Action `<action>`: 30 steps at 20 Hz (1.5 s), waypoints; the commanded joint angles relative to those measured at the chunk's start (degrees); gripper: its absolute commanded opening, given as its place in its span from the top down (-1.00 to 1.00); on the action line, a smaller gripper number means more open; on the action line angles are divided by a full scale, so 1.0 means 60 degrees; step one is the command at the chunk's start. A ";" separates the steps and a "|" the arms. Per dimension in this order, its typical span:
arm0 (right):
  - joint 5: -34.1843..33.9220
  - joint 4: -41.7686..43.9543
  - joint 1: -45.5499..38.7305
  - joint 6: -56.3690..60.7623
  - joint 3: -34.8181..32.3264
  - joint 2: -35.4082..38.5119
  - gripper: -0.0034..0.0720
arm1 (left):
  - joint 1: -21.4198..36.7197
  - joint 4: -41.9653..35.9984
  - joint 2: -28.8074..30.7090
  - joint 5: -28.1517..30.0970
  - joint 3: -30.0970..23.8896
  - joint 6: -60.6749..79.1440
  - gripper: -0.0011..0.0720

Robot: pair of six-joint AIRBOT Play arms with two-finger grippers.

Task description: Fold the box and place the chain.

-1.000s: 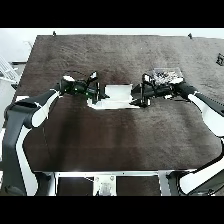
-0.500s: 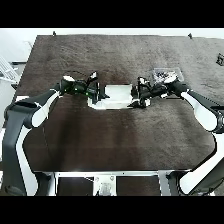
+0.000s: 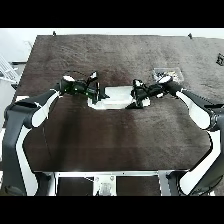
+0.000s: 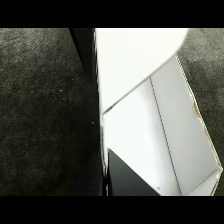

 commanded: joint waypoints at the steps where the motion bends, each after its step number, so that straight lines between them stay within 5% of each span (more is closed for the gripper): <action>1: 0.0004 -0.0036 0.0015 -0.0018 0.0062 -0.0087 -0.95 | 0.0007 0.0000 0.0004 0.0000 0.0000 0.0000 0.91; 18: 0.0004 -0.0146 0.0015 -0.0084 0.0091 -0.0142 -0.68 | 0.0007 0.0000 0.0004 0.0000 0.0000 0.0000 0.91; 21: 0.0025 -0.0146 0.0015 -0.0080 0.0091 -0.0142 -0.73 | 0.0007 0.0000 0.0004 0.0000 0.0000 0.0000 0.91; 22: 0.0087 -0.0146 0.0015 -0.0087 0.0091 -0.0142 -0.97 | 0.0007 0.0000 0.0004 0.0000 0.0000 0.0000 0.91; 30: 0.0572 0.0062 0.0011 -0.0299 0.0091 -0.0142 -1.00 | 0.0007 0.0000 0.0004 0.0000 0.0000 0.0000 0.91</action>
